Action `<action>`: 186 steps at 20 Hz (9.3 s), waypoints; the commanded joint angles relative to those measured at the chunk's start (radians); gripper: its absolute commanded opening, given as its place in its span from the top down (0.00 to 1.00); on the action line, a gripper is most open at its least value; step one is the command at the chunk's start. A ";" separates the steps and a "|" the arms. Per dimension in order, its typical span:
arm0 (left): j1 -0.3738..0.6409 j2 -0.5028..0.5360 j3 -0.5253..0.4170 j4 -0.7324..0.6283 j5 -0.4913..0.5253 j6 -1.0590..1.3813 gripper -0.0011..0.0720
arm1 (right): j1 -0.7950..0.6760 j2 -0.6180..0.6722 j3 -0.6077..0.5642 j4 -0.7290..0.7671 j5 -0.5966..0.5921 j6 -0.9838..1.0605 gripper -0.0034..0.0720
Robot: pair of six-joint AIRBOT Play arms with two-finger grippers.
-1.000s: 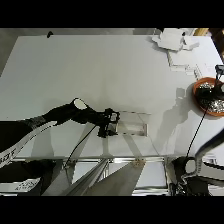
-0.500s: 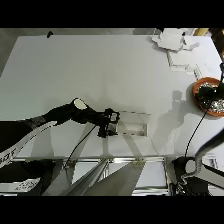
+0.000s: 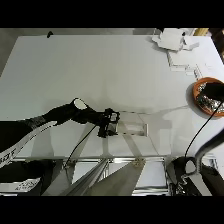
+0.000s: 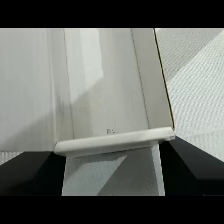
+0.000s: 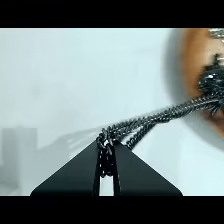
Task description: Fold the box and place the chain.
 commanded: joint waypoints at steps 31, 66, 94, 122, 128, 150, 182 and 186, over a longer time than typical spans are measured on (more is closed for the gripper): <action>0.001 0.001 0.001 0.000 0.000 0.000 0.61 | 0.386 -0.090 -0.437 -0.092 -0.076 0.047 0.72; 0.001 0.001 0.001 0.000 0.000 0.000 0.61 | 0.518 -0.218 -0.440 -0.245 -0.139 0.242 0.71; 0.001 0.001 0.001 0.000 0.000 0.000 0.61 | 0.862 0.248 -0.412 0.397 -0.349 -0.104 0.93; 0.001 0.001 0.001 0.000 0.000 0.000 0.61 | 0.567 0.028 -0.254 -0.089 -0.045 -0.892 0.73; 0.001 0.001 0.001 0.000 0.000 0.000 0.61 | 0.551 -0.126 -0.352 0.002 -0.183 -1.089 0.71; 0.001 0.001 0.001 0.000 0.000 0.000 0.61 | 0.489 -0.212 -0.435 0.034 -0.283 -1.266 0.93; 0.001 0.001 0.001 0.000 0.000 0.000 0.61 | 0.806 0.214 -0.416 -0.006 -0.243 -1.066 0.67; 0.001 0.001 0.001 0.000 0.000 0.000 0.61 | 0.508 0.133 -0.457 0.010 -0.209 -1.172 0.72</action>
